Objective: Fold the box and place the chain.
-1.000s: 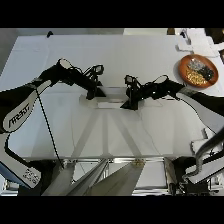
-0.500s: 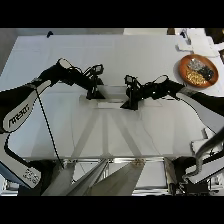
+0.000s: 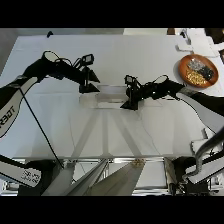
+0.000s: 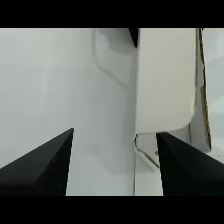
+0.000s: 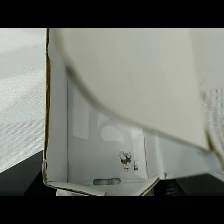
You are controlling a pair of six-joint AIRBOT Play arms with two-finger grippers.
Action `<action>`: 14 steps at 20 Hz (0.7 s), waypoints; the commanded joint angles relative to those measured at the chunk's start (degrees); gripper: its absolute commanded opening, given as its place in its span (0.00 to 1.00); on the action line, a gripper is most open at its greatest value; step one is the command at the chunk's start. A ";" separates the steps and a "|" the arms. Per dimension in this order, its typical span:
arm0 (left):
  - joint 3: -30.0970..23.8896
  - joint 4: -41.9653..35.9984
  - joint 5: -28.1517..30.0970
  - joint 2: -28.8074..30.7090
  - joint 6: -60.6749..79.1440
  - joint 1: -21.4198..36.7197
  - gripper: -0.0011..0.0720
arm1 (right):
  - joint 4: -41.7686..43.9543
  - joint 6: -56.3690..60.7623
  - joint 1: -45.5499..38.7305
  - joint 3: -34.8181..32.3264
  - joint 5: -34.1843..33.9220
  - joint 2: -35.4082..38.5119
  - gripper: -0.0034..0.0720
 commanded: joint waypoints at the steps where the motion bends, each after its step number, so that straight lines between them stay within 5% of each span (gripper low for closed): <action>1: 0.07 0.39 -1.20 5.44 -8.70 1.88 0.79 | 0.02 0.02 0.02 0.04 0.00 0.00 0.70; 6: 0.04 4.94 -5.86 11.32 -14.91 1.44 0.77 | 0.02 0.02 0.02 0.04 0.02 0.00 0.70; 7: 0.04 10.05 -6.14 11.96 -14.95 0.87 0.67 | 0.02 0.02 0.02 0.04 0.00 0.00 0.70; 9: 0.00 19.67 -8.96 12.37 -18.18 -1.01 0.14 | 0.02 0.02 0.02 0.04 0.00 0.00 0.70; 10: -0.44 21.49 -10.54 12.35 -19.04 -2.21 0.03 | 0.00 0.02 0.02 0.04 0.00 0.00 0.70; 14: -3.80 18.27 -10.27 12.02 -19.34 -7.23 0.03 | 0.02 0.02 0.02 0.04 0.00 0.00 0.70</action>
